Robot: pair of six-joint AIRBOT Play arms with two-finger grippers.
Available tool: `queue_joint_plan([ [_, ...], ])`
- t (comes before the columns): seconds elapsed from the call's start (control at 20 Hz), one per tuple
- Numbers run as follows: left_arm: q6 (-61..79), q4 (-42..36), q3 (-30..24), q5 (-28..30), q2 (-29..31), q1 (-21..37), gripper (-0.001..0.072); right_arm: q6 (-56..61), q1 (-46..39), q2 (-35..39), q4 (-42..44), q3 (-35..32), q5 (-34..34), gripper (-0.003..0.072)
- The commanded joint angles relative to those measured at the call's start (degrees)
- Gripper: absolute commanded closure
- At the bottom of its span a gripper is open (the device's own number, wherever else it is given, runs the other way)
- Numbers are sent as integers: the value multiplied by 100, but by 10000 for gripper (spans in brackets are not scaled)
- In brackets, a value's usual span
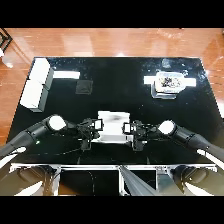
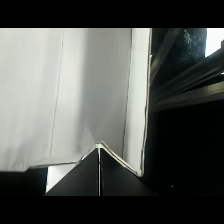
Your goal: Fold the box and place the chain.
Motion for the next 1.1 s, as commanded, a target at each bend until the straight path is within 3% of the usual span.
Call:
queue_joint_plan([
  [0.0,-533,555,0,35,485,22,691,0,4,-4,-2,-2,9,319],
  [0.25,-2855,1602,0,-15,1467,533,690,0,4,-4,-2,-2,9,318],
  [0.45,-6330,2175,0,-455,1808,1816,687,0,4,-4,-2,-2,9,318],
  [0.6,-6887,2184,-4,-951,1746,2568,688,0,4,-4,-2,-2,9,319],
  [0.7,-7746,2159,-9,-1139,1582,2874,687,0,4,-4,-2,-2,9,318],
  [0.85,-7888,1928,-9,-1626,992,2935,687,0,4,-4,-2,-2,9,318],
  [1.05,-7313,636,-17,-2168,-216,2935,687,0,4,-4,-4,-2,9,319],
])
